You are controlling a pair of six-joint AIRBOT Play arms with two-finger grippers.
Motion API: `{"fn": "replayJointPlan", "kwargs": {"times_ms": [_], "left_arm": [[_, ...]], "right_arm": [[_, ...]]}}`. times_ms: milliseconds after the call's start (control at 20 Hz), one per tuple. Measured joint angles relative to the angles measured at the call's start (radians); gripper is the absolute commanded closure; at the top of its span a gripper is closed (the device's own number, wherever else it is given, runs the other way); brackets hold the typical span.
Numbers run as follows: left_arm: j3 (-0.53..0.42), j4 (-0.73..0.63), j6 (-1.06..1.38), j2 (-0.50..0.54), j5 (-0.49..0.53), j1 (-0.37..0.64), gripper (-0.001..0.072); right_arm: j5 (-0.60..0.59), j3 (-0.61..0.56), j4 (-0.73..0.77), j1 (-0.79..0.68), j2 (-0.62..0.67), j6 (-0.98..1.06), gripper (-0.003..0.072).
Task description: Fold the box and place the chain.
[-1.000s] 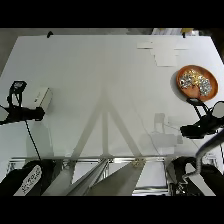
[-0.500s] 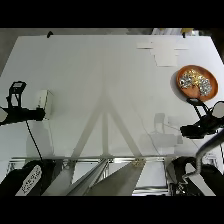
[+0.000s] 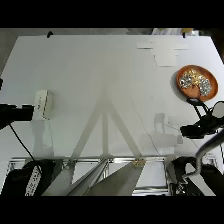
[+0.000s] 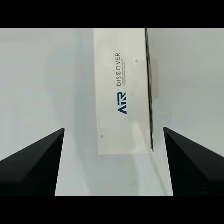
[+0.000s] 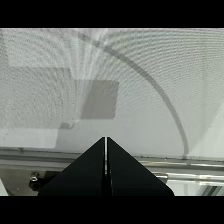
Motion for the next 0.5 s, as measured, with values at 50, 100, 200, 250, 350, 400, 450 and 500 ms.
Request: {"fn": "replayJointPlan", "kwargs": {"times_ms": [50,100,200,250,350,400,450,500], "left_arm": [[0.000,0.000,0.000,0.013,-0.007,-0.010,0.0020],[0.000,0.000,0.000,0.021,-0.017,-0.021,0.0020],[0.000,0.000,0.000,0.031,-0.029,-0.038,0.0020],[0.000,0.000,-0.002,0.034,-0.033,-0.044,0.0020],[0.000,0.000,-0.011,0.037,-0.038,-0.050,0.0020],[0.000,0.000,-0.014,0.038,-0.042,-0.052,0.0020],[0.000,0.000,-0.016,0.039,-0.042,-0.053,0.0020],[0.000,0.000,-0.017,0.039,-0.043,-0.055,0.0020]], "right_arm": [[0.000,0.000,0.000,0.000,0.000,0.000,0.0670],[0.000,0.000,0.000,0.000,0.000,0.000,0.0670],[0.000,0.000,0.000,0.000,0.000,0.000,0.0670],[0.000,0.000,0.000,0.000,0.000,0.000,0.0670],[0.000,0.000,0.000,0.000,0.000,0.000,0.0670],[0.000,0.000,0.000,0.000,0.000,0.000,0.0670],[0.000,0.000,0.000,0.000,0.000,0.000,0.0670],[0.000,0.000,0.000,0.000,0.000,0.000,0.0670]]}}
